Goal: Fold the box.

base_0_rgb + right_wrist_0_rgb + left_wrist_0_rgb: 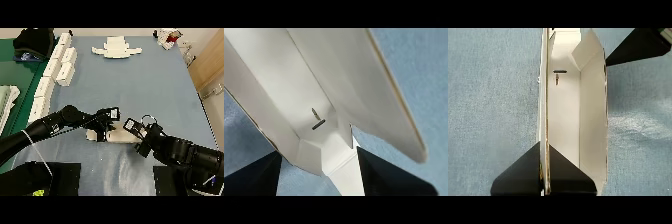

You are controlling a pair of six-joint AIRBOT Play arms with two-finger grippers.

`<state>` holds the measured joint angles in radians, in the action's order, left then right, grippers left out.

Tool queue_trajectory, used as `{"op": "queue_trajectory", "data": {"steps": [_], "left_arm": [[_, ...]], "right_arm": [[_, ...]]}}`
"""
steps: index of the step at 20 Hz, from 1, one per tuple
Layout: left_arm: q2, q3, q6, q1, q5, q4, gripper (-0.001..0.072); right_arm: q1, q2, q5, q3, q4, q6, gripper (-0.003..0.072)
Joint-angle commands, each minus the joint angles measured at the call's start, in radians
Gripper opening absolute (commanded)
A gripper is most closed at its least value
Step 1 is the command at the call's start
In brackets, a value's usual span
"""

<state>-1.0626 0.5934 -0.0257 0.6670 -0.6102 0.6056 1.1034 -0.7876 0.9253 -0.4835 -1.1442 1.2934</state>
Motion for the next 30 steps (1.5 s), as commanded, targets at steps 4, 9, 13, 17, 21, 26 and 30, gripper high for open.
{"op": "queue_trajectory", "data": {"steps": [4, 9, 13, 17, 21, 26, 30], "left_arm": [[0.000, 0.001, 0.000, 0.000, 0.000, 0.000, 0.0011], [0.000, 0.001, 0.000, 0.000, 0.000, 0.000, 0.0011], [0.000, 0.001, 0.000, 0.000, 0.000, 0.000, 0.0011], [0.000, 0.001, 0.000, 0.000, 0.000, 0.000, 0.0011], [0.000, 0.001, 0.000, 0.000, 0.000, 0.000, 0.0011], [0.000, 0.001, 0.000, 0.000, 0.000, 0.000, 0.0011], [0.000, 0.001, 0.000, 0.000, 0.000, 0.000, 0.0011]], "right_arm": [[-0.217, 0.053, -0.131, 0.004, -0.306, 0.505, 0.0720], [-0.590, 0.039, -0.117, 0.024, -0.871, 1.308, 0.0720], [-0.759, -0.038, -0.062, 0.040, -1.100, 1.656, 0.0720], [-0.768, -0.115, -0.054, 0.039, -1.140, 1.714, 0.0720], [-0.766, -0.131, -0.058, 0.039, -1.140, 1.714, 0.0720], [-0.766, -0.115, -0.052, 0.039, -1.116, 1.710, 0.0720], [-0.764, -0.117, -0.043, 0.039, -1.123, 1.710, 0.0720]]}}
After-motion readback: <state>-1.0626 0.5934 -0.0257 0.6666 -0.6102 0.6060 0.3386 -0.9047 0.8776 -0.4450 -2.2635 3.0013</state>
